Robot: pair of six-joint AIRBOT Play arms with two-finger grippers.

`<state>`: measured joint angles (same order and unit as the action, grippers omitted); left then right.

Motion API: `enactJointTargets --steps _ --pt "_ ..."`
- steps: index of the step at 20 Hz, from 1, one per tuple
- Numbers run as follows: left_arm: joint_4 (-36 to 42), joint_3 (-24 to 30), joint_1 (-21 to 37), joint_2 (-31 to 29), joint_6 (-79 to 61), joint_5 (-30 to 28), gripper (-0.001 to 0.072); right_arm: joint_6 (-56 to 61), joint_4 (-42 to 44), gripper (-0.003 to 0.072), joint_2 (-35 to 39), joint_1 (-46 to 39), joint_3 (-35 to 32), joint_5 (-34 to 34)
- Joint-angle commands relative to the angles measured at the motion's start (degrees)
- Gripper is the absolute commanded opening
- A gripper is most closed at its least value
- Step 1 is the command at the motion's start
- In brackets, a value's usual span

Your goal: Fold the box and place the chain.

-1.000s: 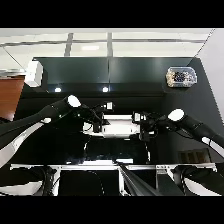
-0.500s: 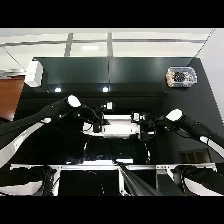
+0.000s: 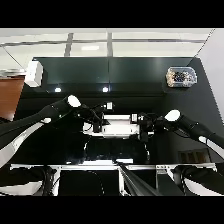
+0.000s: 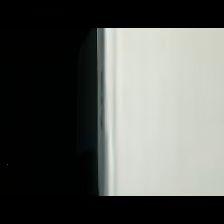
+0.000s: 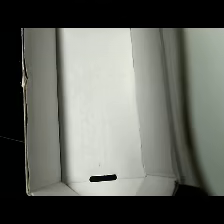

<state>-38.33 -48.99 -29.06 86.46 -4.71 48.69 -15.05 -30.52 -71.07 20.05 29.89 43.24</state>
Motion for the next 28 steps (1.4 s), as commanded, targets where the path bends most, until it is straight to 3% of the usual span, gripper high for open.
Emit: enactJointTargets --steps 1,19,20,21,22,23,24,27,28 --pt "0.0 0.02 0.0 -0.02 -0.02 0.02 0.0028 0.81 -0.2 0.0675 -0.11 0.09 0.13 -0.74" --pt "-0.02 0.02 0.02 -0.02 0.02 1.36 0.0027 2.23 -2.95 0.0657 -0.31 2.12 0.15 -1.95" --pt "-0.04 0.02 0.04 -0.13 0.07 1.46 0.0027 2.23 -2.97 0.0643 -0.28 2.12 0.15 -1.95" --pt "-0.02 0.02 0.07 -0.39 0.26 1.49 0.0027 2.23 -3.02 0.0454 -0.31 2.12 0.15 -1.95" --pt "-0.02 0.0 0.09 -0.72 0.28 1.49 0.0027 2.23 -3.1 0.0408 -0.31 2.16 0.13 -1.95" --pt "-0.04 0.02 0.07 -1.09 0.26 1.49 0.0031 2.21 -3.19 0.0408 -0.28 2.19 0.13 -1.95" --pt "-0.04 0.0 0.07 -1.4 0.28 1.57 0.0065 2.23 -3.19 0.0408 -0.28 2.23 0.13 -1.95" --pt "-2.08 -0.81 0.31 -2.58 3.85 3.3 0.0624 2.23 -3.17 0.0408 -0.28 2.21 0.13 -1.97" --pt "-5.31 -1.38 0.59 -3.61 7.23 4.52 0.0712 2.23 -3.17 0.0408 -0.28 2.21 0.13 -1.99"
